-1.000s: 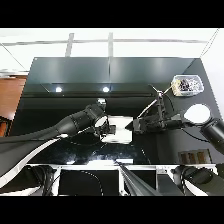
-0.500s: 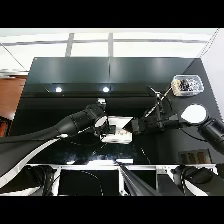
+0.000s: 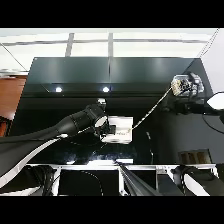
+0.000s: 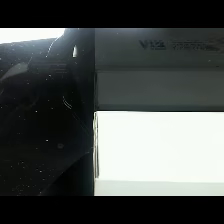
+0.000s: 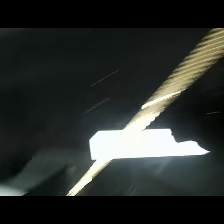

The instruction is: Fold the box and place the chain.

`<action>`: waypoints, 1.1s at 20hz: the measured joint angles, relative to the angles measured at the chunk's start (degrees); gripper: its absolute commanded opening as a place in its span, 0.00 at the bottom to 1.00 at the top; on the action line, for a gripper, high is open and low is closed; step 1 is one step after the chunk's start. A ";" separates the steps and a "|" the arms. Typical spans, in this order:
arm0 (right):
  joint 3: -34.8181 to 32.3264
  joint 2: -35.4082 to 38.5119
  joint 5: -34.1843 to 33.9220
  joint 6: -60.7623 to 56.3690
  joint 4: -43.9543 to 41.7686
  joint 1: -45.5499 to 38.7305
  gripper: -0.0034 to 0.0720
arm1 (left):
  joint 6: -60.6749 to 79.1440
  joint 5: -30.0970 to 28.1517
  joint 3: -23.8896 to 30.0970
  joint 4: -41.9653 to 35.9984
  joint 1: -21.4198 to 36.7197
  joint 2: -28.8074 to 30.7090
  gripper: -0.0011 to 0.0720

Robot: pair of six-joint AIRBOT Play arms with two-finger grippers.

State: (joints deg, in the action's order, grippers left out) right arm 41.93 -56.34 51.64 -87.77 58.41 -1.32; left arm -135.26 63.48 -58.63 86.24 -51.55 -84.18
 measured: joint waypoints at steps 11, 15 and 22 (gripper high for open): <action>13.22 -24.59 -17.35 -18.18 4.70 -4.22 0.86 | -0.02 0.02 0.00 0.00 0.00 0.00 0.06; 16.20 -28.72 -19.39 -26.60 9.97 -3.78 0.77 | -0.02 0.00 0.00 0.00 0.00 0.00 0.06; 17.27 -30.93 -22.47 -31.43 15.02 -3.15 0.76 | -0.02 0.02 -0.02 0.00 0.00 0.00 0.06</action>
State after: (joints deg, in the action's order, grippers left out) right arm 59.20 -87.26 29.17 -119.20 73.43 -4.47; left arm -135.28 63.51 -58.65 86.24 -51.55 -84.18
